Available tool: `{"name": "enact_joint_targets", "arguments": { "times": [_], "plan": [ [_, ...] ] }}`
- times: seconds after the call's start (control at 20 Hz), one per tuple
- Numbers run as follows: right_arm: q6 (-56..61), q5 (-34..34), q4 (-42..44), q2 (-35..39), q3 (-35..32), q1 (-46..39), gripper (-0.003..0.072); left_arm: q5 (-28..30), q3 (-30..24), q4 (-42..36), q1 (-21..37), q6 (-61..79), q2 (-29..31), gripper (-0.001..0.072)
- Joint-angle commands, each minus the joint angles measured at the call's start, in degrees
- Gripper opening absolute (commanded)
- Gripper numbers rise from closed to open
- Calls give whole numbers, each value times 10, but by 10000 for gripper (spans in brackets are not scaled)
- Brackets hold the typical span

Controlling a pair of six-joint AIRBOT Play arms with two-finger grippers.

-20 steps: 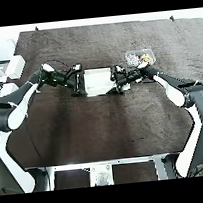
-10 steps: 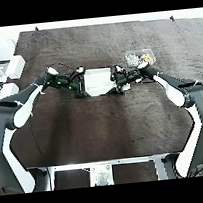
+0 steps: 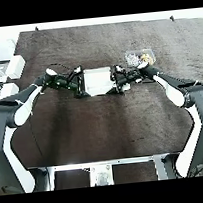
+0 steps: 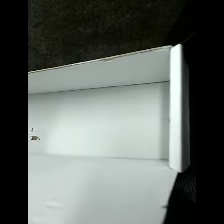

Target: Fold the box and place the chain.

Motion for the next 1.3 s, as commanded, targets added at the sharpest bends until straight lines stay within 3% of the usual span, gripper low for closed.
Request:
{"name": "enact_joint_targets", "arguments": {
  "times": [0.0,0.35,1.25],
  "plan": [
    [-1,0,0,0,0,0,499,-2,0,-7,7,7,-5,720],
    [-1,0,-1,0,0,0,499,9,0,-45,6,46,-13,720],
    [-1,0,0,0,0,0,499,33,0,-58,-11,61,-22,720]
  ]
}}
